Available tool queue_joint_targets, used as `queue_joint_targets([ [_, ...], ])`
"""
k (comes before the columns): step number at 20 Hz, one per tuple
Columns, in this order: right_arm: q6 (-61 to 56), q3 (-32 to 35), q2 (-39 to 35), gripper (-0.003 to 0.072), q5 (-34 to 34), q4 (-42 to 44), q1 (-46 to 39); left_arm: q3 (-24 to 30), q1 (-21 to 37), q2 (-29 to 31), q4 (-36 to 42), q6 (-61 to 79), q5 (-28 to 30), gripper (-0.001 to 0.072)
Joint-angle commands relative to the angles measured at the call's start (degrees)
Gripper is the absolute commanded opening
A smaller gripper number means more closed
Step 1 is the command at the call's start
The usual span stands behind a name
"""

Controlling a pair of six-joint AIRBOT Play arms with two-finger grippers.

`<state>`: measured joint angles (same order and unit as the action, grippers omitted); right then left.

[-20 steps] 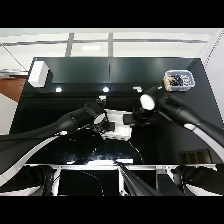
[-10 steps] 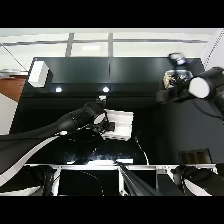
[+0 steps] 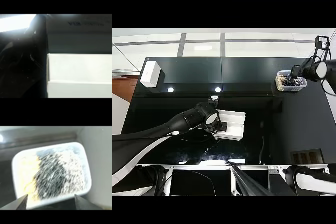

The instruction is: Fold the box and place the chain.

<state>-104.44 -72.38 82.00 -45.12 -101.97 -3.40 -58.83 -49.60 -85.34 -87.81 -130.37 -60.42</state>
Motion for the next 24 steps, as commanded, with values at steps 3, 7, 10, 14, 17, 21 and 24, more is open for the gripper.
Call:
queue_joint_targets([
  [3, 5.5, -16.8, 19.8, 0.0709, -8.7, 8.9, -3.3, -0.1, 0.0, 0.0, 0.0, 0.0, 0.3, 0.0031],
  [7, 5.5, -18.2, 24.1, 0.0590, -9.1, 10.1, -3.3, -0.1, 0.0, 0.0, 0.0, 0.0, 0.2, 0.0031],
  [10, 5.5, -18.2, 25.1, 0.0590, -8.8, 10.5, -3.3, -0.1, 0.0, 0.0, 0.0, 0.0, 0.2, 0.0031],
  [14, 5.5, -18.6, 25.1, 0.0097, -9.2, 10.5, -3.3, -0.1, 0.0, 0.0, 0.0, 0.0, 0.2, 0.0031],
  [17, 6.8, -22.5, 24.6, 0.0036, -14.4, 10.5, -3.7, -0.1, 0.0, 0.0, 0.0, 0.0, 0.2, 0.0031],
  [21, 11.4, -28.5, 19.4, 0.0034, -20.1, 11.0, -4.3, -0.1, 0.0, 0.0, 0.3, 0.0, 0.2, 0.0031],
  [24, 13.2, -29.6, 11.9, 0.0034, -20.3, 15.2, -5.3, -0.1, 0.0, 0.0, 1.4, 0.0, 0.4, 0.0031],
])
